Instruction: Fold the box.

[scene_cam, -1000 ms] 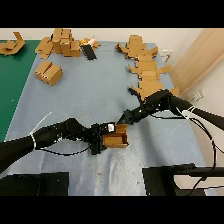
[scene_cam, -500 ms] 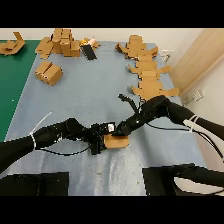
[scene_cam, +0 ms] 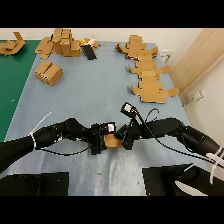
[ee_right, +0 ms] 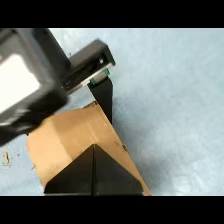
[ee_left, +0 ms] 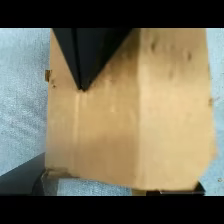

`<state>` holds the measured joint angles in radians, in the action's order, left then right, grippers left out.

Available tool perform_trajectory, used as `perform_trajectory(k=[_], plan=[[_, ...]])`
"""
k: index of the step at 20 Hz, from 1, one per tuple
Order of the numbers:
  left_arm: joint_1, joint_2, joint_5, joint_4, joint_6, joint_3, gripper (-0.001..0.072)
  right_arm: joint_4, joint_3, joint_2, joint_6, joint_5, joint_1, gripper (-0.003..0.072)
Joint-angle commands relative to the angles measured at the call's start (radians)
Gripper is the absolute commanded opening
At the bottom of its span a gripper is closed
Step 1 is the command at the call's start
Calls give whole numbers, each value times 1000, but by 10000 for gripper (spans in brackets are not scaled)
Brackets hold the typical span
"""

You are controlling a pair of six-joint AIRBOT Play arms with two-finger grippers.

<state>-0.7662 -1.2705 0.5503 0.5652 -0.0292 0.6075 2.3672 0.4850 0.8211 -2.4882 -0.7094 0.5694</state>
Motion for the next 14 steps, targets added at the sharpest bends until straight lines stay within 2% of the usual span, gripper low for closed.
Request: perform_trajectory(k=[1, 4, 5, 7, 10, 13, 14], plan=[[0, 0, 0, 0, 0, 0, 410, -113, -13, -119, 0, 74, 76, 109], [0, 0, 0, 0, 0, 0, 410, -263, -29, -162, 0, 75, 131, 332], [0, 0, 0, 0, 0, 0, 410, -290, -40, -161, 0, 76, 143, 370], [0, 0, 0, 0, 0, 0, 410, -340, -70, -159, -1, 108, 175, 370], [0, 0, 0, 0, 0, 0, 409, -452, -113, -159, -1, 220, 206, 370], [0, 0, 0, 0, 0, 0, 410, -476, -116, -159, -1, 238, 228, 379], [0, 0, 0, 0, 0, 0, 410, -476, -117, -159, -1, 237, 238, 408]])
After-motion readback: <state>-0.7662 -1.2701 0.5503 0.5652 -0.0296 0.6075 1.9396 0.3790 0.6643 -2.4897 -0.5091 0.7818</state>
